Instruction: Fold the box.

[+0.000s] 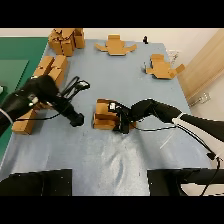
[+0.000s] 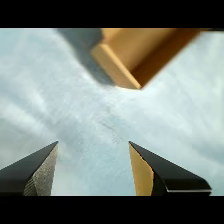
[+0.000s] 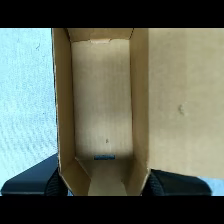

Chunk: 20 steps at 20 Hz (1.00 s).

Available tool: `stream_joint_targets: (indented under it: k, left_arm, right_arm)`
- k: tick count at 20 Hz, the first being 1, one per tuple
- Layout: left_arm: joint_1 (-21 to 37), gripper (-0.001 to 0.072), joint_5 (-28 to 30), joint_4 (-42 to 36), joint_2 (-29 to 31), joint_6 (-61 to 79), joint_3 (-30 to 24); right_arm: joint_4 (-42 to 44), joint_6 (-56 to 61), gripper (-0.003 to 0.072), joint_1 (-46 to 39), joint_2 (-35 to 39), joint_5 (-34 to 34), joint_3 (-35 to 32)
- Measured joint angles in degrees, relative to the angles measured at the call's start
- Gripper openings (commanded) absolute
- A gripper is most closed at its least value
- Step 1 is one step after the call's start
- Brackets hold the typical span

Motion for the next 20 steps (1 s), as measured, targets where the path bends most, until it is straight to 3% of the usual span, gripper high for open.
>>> stream_joint_targets:
  k: [4,8,13,20]
  left_arm:
    - [7.61,0.0682,-0.7,-12.26,-4.02,31.71,-2.93]
    - [7.23,0.0688,4.5,-16.68,-9.11,53.55,-3.69]
    - [6.12,0.0688,8.17,-23.3,-13.33,65.26,-3.91]
    - [4.39,0.0688,8.26,-28.28,-16.85,69.79,-3.67]
  right_arm:
    - [0.0,0.44,0.0335,-0.02,0.0,-0.04,0.0]
    - [0.0,0.61,0.0335,-0.02,0.0,-0.04,0.0]
    - [-0.02,0.68,0.0335,-0.02,0.0,-0.07,0.0]
    - [-0.02,0.68,0.0335,-0.02,0.0,-0.07,0.0]
